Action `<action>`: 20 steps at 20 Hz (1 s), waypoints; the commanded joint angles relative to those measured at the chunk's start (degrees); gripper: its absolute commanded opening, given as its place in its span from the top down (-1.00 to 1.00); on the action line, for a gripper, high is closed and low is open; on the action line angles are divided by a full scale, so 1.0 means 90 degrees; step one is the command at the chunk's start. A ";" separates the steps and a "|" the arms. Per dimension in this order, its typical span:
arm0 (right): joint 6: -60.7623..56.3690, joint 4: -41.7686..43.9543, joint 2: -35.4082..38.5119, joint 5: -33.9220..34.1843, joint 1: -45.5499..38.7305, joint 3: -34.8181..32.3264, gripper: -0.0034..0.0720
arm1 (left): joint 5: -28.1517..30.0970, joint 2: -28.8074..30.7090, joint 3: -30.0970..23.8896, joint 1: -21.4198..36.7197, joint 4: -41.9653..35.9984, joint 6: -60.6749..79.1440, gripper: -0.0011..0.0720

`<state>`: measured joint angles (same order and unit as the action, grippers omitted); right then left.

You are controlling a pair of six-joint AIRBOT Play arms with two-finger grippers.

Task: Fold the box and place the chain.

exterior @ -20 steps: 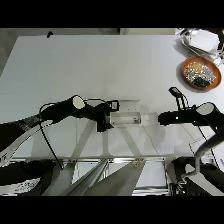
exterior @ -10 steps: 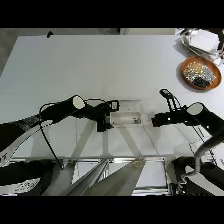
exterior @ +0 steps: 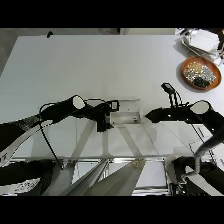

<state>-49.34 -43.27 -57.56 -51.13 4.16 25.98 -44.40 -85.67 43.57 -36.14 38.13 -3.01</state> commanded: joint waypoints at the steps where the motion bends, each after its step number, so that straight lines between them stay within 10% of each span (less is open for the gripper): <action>1: -0.0044 0.0240 0.0070 -0.0391 0.0007 0.0024 0.38 | 0.0000 0.0002 0.0000 -0.0002 0.0002 0.0002 0.11; 4: -0.0044 0.0466 0.0070 -0.0622 0.0007 0.0024 0.35 | 0.0000 0.0005 0.0000 -0.0002 0.0002 0.0002 0.11; 8: -0.0044 0.0699 0.0070 -0.0775 0.0022 0.0024 -0.19 | 0.0000 0.0005 0.0000 -0.0002 0.0002 0.0002 0.11; 20: -0.2268 -0.1030 0.0010 0.0481 0.1387 0.0476 -0.31 | 0.0002 0.0005 0.0000 -0.0002 0.0002 0.0002 0.11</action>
